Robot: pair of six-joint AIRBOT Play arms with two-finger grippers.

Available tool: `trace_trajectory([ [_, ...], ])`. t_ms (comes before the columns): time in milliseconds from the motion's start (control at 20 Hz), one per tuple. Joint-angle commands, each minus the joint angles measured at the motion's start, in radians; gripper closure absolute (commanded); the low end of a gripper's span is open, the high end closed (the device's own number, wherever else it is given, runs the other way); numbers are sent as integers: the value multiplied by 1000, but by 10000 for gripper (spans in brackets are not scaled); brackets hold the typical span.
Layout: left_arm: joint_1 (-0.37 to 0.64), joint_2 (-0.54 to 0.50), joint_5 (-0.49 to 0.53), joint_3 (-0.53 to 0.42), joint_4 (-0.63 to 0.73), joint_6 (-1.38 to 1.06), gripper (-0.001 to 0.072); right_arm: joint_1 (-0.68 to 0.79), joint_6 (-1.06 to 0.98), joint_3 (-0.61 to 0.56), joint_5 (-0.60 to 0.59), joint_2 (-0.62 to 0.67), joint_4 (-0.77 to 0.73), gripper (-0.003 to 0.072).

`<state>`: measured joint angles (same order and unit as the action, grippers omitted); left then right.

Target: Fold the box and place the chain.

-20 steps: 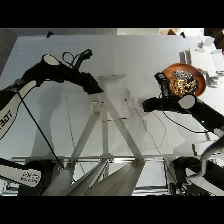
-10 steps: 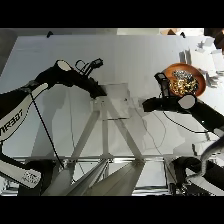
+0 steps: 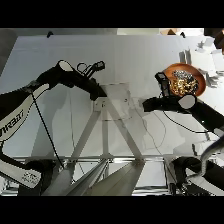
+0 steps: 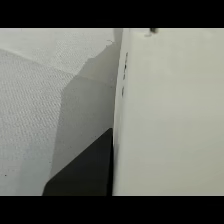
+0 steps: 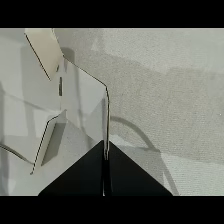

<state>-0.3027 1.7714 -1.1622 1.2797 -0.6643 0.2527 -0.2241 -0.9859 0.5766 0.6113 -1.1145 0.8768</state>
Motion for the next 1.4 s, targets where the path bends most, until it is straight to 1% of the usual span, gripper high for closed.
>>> trace_trajectory([
  [0, -1, -1, -2, 0, -1, -6, 695, -1, 0, 0, 1, 1, 0, 674],
  [500, 0, -1, -1, 0, -1, -7, 696, -1, 0, 0, 1, 1, 0, 673],
  [550, -1, -1, -1, 0, -1, -7, 696, -1, 0, 0, 1, 1, 0, 664],
  [600, 0, -2, -2, 0, -1, -7, 696, -1, -1, 0, 1, 1, -2, 544],
  [650, 0, -6, -3, 0, -2, -7, 696, -1, -1, 2, 2, 2, -2, 325],
  [700, 1, -18, -11, 0, -4, -14, 696, -1, 0, 5, 0, 4, -1, 181],
  [750, 6, -38, -34, 0, -11, -41, 697, -1, 0, 5, -10, 13, 3, 192],
  [850, 27, -106, -104, 0, -44, -110, 697, 2, 0, 9, -34, 43, 10, 192],
  [1000, 64, -206, -222, 0, -84, -201, 705, 2, -1, 17, -72, 106, 59, 193],
  [1100, 65, -214, -288, -11, -114, -212, 705, 2, -1, 17, -82, 151, 75, 193],
  [1150, 57, -214, -270, -39, -121, -214, 706, 2, -6, 17, -80, 170, 82, 194],
  [1200, 48, -214, -224, -72, -117, -237, 707, 2, -8, 17, -79, 183, 90, 194],
  [1350, 8, -209, -9, -161, -47, -332, 707, 2, -8, 17, -90, 195, 105, 195],
])
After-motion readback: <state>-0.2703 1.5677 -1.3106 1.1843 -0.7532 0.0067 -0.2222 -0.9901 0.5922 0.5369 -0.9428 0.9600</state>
